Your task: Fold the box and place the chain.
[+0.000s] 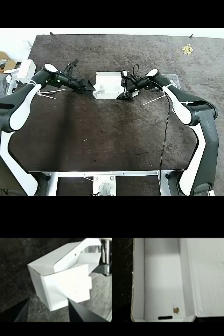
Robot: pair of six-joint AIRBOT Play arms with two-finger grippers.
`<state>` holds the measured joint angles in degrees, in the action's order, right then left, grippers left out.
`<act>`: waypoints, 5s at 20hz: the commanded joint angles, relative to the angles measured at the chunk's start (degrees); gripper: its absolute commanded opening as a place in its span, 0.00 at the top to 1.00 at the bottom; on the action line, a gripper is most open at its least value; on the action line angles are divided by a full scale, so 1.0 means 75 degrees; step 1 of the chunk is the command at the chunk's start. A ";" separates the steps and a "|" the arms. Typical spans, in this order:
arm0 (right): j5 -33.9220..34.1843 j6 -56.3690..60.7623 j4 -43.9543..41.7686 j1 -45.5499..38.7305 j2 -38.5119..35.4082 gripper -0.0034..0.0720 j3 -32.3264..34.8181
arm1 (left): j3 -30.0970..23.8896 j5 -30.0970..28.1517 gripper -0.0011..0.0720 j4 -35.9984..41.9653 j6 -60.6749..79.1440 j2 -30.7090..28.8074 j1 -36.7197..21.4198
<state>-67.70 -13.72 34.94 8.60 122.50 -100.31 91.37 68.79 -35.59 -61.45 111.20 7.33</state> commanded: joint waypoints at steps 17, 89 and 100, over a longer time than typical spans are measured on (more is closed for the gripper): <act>0.0000 0.0003 -0.0003 0.0006 0.0003 0.37 -0.0003 | 0.1349 -0.0580 0.28 -0.2859 -0.3212 0.0000 0.1262; -0.0003 0.0003 -0.0003 0.0006 0.0003 0.37 -0.0003 | 0.3404 0.0574 0.54 -0.7609 -0.6245 0.0720 0.3008; 0.0000 0.0003 -0.0003 0.0006 0.0003 0.37 -0.0003 | 0.3515 0.0443 0.54 -0.8883 -0.3622 -0.0286 0.3008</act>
<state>-67.68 -13.74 34.94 8.60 122.50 -100.31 117.64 73.93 -99.94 -95.22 110.43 29.89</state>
